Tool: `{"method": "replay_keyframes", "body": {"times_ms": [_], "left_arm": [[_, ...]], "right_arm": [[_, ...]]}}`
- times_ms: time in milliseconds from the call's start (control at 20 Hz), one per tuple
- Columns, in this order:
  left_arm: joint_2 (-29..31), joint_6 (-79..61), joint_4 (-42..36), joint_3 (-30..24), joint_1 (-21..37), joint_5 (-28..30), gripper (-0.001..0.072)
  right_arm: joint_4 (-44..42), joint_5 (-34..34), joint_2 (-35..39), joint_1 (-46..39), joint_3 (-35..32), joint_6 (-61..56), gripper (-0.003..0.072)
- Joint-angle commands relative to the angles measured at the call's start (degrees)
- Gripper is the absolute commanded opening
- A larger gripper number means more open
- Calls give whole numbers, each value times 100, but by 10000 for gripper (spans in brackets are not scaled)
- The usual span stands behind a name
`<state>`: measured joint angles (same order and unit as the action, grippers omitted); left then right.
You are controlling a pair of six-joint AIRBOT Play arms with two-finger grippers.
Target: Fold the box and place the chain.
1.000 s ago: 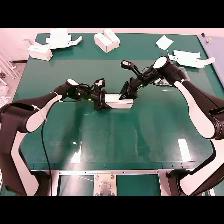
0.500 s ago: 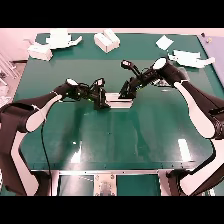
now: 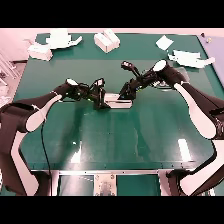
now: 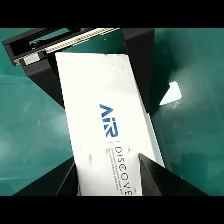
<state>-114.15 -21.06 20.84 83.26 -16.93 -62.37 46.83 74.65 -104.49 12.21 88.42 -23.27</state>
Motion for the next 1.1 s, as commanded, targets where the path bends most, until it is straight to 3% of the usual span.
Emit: {"method": "replay_keyframes", "body": {"times_ms": [0,100,500,600,700,1050], "left_arm": [[2,2,-9,4,-4,4,538],[4,2,-9,4,-4,35,538],[4,2,-9,4,-4,42,538],[4,2,-9,4,-4,42,538],[4,2,-9,4,-4,42,538],[4,0,-7,4,-4,42,537]], "right_arm": [[20,-35,-7,-2,-50,20,409],[20,-33,-7,-2,-50,63,442],[-9,-400,-7,-4,-273,551,440],[-251,-420,-7,-7,-286,737,443],[-586,-417,-4,-7,-289,1005,523],[-962,-376,2,-7,-289,1191,526]]}}
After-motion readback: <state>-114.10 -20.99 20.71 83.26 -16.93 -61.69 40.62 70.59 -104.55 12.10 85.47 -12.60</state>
